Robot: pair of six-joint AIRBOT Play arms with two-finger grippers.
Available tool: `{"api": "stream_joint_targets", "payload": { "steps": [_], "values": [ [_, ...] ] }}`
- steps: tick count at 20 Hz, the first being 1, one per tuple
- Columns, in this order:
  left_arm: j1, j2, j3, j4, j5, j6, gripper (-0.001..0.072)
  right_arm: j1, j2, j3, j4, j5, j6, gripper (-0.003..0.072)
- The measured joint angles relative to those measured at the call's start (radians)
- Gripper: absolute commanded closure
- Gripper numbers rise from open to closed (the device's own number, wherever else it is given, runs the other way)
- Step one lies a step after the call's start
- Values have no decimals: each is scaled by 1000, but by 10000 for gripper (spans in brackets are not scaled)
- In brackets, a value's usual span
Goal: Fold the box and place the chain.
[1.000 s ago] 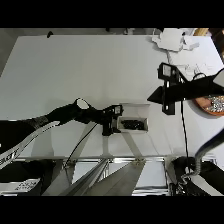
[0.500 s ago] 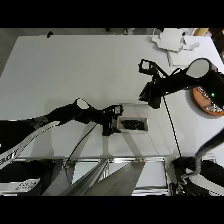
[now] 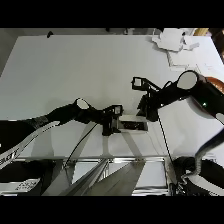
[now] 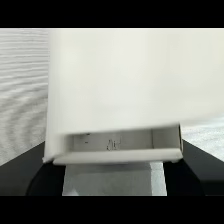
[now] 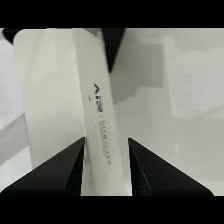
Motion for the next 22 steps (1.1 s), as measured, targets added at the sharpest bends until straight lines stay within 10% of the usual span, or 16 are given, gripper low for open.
{"api": "stream_joint_targets", "payload": {
  "steps": [13, 22],
  "values": [
    [0, 0, 0, 0, 0, 0, 499, 112, 136, -161, -55, -154, -93, 348],
    [0, 0, 0, -1, 1, -2, 499, 119, 136, -166, -98, -206, -97, 513]
  ]
}}
